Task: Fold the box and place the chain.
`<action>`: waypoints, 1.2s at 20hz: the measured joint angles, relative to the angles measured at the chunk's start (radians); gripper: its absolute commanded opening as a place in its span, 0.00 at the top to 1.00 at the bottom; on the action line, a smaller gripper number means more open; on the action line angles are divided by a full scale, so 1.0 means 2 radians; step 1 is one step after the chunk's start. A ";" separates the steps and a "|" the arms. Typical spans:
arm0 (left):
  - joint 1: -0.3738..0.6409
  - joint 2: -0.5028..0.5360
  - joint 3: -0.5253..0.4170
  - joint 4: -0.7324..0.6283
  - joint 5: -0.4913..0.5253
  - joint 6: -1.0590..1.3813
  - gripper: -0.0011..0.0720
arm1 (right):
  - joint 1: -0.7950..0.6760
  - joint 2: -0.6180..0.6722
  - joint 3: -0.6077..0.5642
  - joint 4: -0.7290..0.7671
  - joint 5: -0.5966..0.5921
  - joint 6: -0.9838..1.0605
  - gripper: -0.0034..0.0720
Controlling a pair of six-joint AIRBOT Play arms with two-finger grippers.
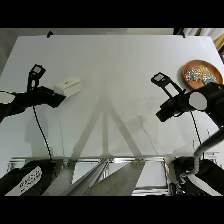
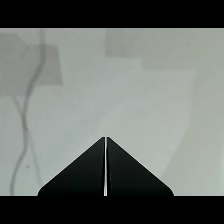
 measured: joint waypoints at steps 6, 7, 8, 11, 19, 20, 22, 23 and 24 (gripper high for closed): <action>0.026 0.000 -0.004 0.134 -0.081 -0.068 0.42 | 0.000 0.000 0.000 0.009 -0.009 0.000 0.93; 0.027 0.000 -0.004 0.146 -0.097 -0.072 0.08 | 0.000 0.000 0.000 0.009 -0.010 0.000 0.93; 0.028 0.000 -0.004 0.155 -0.110 -0.077 0.03 | 0.000 0.000 0.000 0.010 -0.010 0.000 0.93; 0.029 0.001 -0.005 0.174 -0.127 -0.104 0.03 | 0.000 0.000 0.000 0.011 -0.012 0.000 0.93; 0.023 0.042 -0.005 0.170 -0.123 -0.136 0.02 | 0.000 0.000 0.000 0.011 -0.013 0.000 0.93; 0.018 0.049 -0.005 0.166 -0.118 -0.137 0.02 | 0.000 0.000 0.000 0.011 -0.013 0.000 0.93; 0.006 0.059 -0.005 0.161 -0.105 -0.139 0.02 | 0.000 0.000 0.000 0.011 -0.013 0.000 0.93; 0.000 0.062 -0.005 0.160 -0.098 -0.139 0.02 | 0.000 0.000 0.000 0.011 -0.013 0.000 0.93; -0.006 0.064 -0.005 0.159 -0.091 -0.139 0.03 | 0.000 0.000 0.000 0.011 -0.013 0.000 0.93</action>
